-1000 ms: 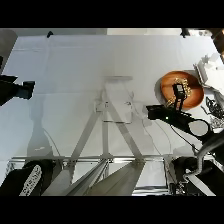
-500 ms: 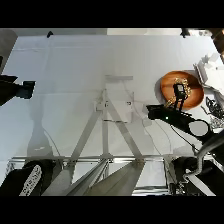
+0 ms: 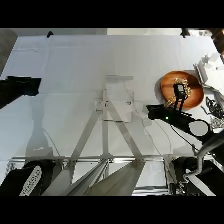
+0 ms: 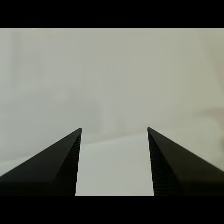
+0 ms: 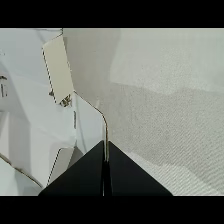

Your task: Fold the box and place the chain.

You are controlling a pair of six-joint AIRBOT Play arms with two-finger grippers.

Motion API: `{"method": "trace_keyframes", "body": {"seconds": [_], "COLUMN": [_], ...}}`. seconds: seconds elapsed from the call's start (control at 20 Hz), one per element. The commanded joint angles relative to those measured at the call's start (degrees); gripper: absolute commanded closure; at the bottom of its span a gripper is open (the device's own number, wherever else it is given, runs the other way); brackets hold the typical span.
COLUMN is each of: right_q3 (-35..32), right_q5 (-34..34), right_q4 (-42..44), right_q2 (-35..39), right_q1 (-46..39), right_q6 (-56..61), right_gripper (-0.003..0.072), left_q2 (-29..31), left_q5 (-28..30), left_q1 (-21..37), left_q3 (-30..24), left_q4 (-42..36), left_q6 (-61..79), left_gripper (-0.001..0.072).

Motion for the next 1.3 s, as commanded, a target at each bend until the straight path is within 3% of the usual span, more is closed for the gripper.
{"method": "trace_keyframes", "body": {"seconds": [0.0,0.3,0.5,0.6,0.8,1.0,1.05,1.25], "right_q3": [0.0,0.0,0.0,0.0,0.0,0.0,0.0,0.0], "right_q5": [0.0,0.0,0.0,0.0,0.0,0.0,0.0,0.0], "right_q4": [0.0,0.0,0.0,0.0,0.0,0.0,0.0,0.0], "right_q2": [0.0,0.0,0.0,0.0,0.0,0.0,0.0,0.1], "right_q1": [0.0,0.0,0.0,0.0,0.0,0.0,0.0,0.0], "right_q6": [0.0,0.0,0.0,0.0,0.0,0.0,0.0,0.0], "right_gripper": [0.0669,0.0669,0.0669,0.0669,0.0669,0.0669,0.0669,0.0669], "left_q2": [-1.0,-8.0,-20.9,-28.2,-42.0,-53.2,-55.9,-64.7], "left_q5": [-8.2,-7.5,-10.8,-14.9,-23.3,-27.9,-28.5,-33.9], "left_q1": [-5.1,-13.5,-20.8,-22.0,-21.3,-20.9,-21.0,-21.3], "left_q3": [0.0,2.0,13.3,20.6,31.8,39.8,41.7,47.7], "left_q4": [-1.7,-1.7,-1.7,-1.9,-9.5,-14.2,-14.9,-18.4], "left_q6": [-4.2,-7.2,-5.1,-3.0,5.1,9.6,9.7,12.7], "left_gripper": [0.0275,0.0247,0.0071,0.0061,0.0055,0.0048,0.0008,0.0010]}}
